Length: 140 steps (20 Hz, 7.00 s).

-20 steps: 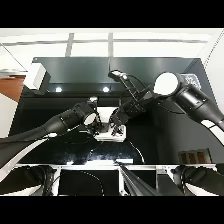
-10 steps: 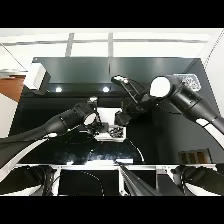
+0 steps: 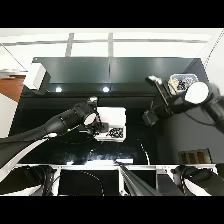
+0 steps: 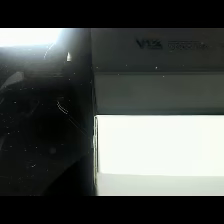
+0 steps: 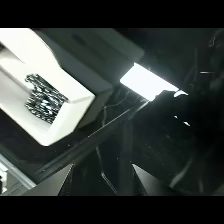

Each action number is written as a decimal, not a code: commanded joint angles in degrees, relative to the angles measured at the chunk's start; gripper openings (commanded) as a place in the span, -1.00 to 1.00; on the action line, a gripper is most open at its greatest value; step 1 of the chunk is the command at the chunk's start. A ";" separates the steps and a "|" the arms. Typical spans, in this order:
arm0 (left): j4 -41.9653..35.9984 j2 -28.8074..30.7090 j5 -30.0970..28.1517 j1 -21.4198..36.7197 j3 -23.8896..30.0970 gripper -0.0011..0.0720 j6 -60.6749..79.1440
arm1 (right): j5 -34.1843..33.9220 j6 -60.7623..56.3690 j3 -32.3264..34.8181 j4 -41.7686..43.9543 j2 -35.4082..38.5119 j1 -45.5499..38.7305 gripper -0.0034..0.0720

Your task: Fold the box and place the chain.

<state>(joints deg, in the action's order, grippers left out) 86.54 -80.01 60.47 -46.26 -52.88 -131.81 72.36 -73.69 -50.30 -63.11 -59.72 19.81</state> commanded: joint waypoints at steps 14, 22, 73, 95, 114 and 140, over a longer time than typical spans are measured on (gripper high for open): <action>-0.46 1.97 10.54 1.20 -8.50 0.24 12.13 | -14.58 6.01 15.85 6.34 1.81 -1.09 0.26; -9.29 19.98 12.59 15.13 -5.33 0.24 50.14 | -14.38 6.01 15.85 6.32 1.81 -1.11 0.27; -52.13 7.37 -6.40 28.33 20.83 0.97 152.30 | -16.28 4.87 15.85 6.29 1.81 -1.11 0.26; -52.92 7.37 -10.29 24.09 20.74 0.61 150.46 | -17.38 4.87 15.69 6.32 1.81 -1.11 0.27; -52.92 7.37 -10.34 24.09 20.76 0.34 150.46 | -3.26 18.25 -15.85 16.11 -23.17 -1.68 0.97; -52.94 7.37 -10.45 24.09 20.76 0.35 150.38 | -9.55 51.58 5.55 22.29 -4.92 4.76 0.99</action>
<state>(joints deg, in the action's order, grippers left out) 33.58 -72.62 50.04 -22.13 -32.12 18.55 59.68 -23.70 -45.15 -39.92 -66.32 24.27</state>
